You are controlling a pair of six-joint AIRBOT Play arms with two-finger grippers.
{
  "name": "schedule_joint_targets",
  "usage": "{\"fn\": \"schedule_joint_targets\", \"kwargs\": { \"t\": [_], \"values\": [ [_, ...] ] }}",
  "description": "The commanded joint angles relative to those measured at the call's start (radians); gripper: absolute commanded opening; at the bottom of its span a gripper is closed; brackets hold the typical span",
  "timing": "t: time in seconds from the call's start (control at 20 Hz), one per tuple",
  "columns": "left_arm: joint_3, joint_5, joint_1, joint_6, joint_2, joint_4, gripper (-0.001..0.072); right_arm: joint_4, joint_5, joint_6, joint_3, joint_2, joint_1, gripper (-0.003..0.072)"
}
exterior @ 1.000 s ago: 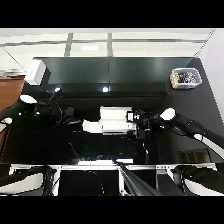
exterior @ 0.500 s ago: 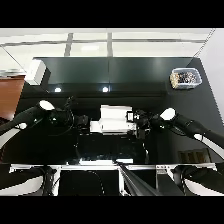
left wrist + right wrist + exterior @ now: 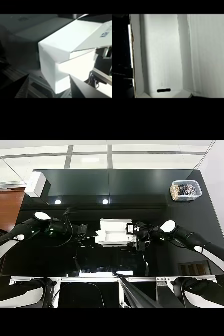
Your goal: Fold the box and place the chain.
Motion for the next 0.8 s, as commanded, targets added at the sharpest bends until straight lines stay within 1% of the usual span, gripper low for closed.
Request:
{"fn": "schedule_joint_targets", "kwargs": {
  "t": [0.0,0.1,0.15,0.25,0.35,0.45,0.6,0.65,0.75],
  "values": [
    [0.0,-0.031,-0.001,0.012,0.0,-0.016,0.0569,0.0,0.0,0.0,0.0,-0.001,0.001,0.0306],
    [0.0,-0.028,-0.016,0.012,0.0,-0.015,0.0565,0.0,-0.001,0.0,0.0,-0.001,0.001,0.0306],
    [0.002,-0.019,-0.03,0.008,0.0,-0.015,0.0548,0.0,-0.001,0.001,0.0,-0.001,0.001,0.0306],
    [0.019,0.001,-0.065,-0.016,0.0,-0.014,0.0546,0.001,-0.001,0.0,0.0,-0.001,0.001,0.0306],
    [0.066,0.024,-0.108,-0.09,0.0,0.02,0.054,0.001,-0.001,0.001,0.0,-0.001,0.001,0.0306],
    [0.116,0.052,-0.141,-0.215,0.0,0.077,0.054,0.001,-0.001,0.0,0.0,-0.001,0.001,0.0306],
    [0.153,0.097,-0.201,-0.303,0.0,0.084,0.0536,0.001,-0.001,0.0,0.0,-0.001,0.001,0.0306],
    [0.16,0.109,-0.222,-0.336,0.001,0.101,0.0492,0.001,-0.001,0.001,0.0,-0.001,0.001,0.0306],
    [0.171,0.133,-0.258,-0.397,0.002,0.163,0.048,0.001,-0.001,0.0,0.0,-0.001,0.001,0.0306]
  ]
}}
